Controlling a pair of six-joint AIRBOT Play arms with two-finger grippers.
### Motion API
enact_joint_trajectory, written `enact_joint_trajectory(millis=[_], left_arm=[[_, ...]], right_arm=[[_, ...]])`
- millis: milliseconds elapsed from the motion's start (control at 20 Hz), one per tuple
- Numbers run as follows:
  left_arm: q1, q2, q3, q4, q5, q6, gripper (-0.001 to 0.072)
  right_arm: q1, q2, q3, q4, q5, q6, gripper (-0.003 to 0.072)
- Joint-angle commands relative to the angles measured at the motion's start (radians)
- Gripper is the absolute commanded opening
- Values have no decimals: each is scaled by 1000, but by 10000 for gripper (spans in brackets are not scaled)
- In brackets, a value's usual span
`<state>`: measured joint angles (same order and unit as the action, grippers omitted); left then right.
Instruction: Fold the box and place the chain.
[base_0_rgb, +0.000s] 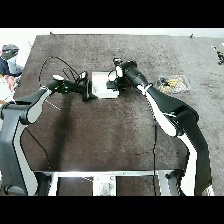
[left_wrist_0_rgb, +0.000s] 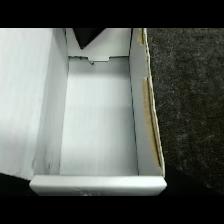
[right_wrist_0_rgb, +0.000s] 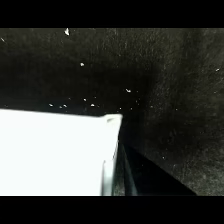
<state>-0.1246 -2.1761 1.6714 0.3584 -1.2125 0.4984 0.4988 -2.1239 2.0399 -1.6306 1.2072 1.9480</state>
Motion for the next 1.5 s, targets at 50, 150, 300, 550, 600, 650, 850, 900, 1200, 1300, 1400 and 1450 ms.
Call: enact_joint_trajectory(millis=[50,150,300,550,600,650,850,900,1200,1300,1400,1450], left_arm=[[1,0,1,0,0,0,276],[1,0,1,0,0,0,276],[1,0,1,0,0,0,276],[1,0,1,0,0,0,276],[1,0,1,0,0,0,276],[1,0,1,0,0,0,276],[1,0,1,0,1,0,275],[1,0,1,0,0,0,276],[1,0,1,0,0,0,276],[1,0,1,0,0,0,276],[1,0,1,0,0,0,276],[1,0,1,0,0,0,276]], right_arm=[[-2,-11,-6,-8,-16,-3,210],[-2,-13,-6,-8,-21,-3,31],[-1,-13,-6,-8,-17,-2,24],[1,-10,-6,-7,-18,13,187],[2,-7,-6,-7,-18,12,243],[2,-2,-6,-7,-18,12,243],[2,21,-6,7,-16,1,244],[1,24,-6,8,-9,-2,245],[1,28,-6,-3,16,-18,243],[-2,23,-6,-5,17,-17,242],[-4,9,-6,-4,17,-17,214],[-4,1,-6,-4,17,-17,214]])
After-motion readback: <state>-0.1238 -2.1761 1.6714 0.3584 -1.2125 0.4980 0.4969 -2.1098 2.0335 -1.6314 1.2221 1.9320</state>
